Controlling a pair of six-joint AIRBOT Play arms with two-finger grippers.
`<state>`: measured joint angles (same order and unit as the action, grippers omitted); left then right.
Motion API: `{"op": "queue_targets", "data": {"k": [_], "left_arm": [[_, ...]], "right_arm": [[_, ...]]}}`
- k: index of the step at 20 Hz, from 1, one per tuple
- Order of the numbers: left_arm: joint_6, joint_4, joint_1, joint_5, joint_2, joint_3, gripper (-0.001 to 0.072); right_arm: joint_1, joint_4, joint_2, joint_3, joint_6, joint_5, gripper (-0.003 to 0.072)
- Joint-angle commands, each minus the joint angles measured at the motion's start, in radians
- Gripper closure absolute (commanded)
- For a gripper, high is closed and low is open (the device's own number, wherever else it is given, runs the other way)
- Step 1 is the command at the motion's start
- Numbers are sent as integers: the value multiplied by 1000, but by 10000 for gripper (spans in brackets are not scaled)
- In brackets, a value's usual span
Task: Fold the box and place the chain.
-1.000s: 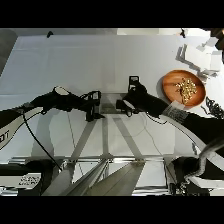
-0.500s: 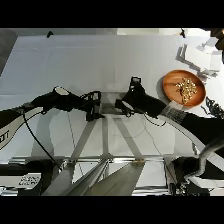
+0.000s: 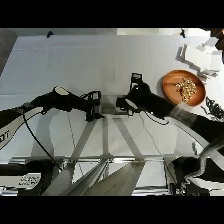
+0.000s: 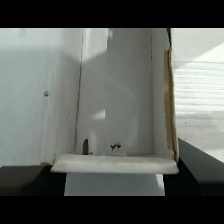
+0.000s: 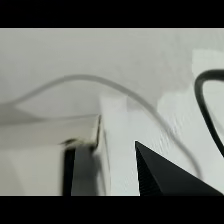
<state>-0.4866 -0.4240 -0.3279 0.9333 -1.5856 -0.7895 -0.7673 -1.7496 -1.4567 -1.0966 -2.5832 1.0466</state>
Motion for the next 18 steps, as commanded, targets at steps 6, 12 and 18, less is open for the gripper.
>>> {"op": "queue_targets", "data": {"k": [6,12,18], "left_arm": [[0,1,0,-2,0,0,370],[0,1,0,-2,0,0,370],[1,1,0,-2,0,0,370]], "right_arm": [[7,-135,300,-1,334,183,272],[244,-436,473,-1,467,297,272],[594,-311,435,-1,651,188,272]]}}
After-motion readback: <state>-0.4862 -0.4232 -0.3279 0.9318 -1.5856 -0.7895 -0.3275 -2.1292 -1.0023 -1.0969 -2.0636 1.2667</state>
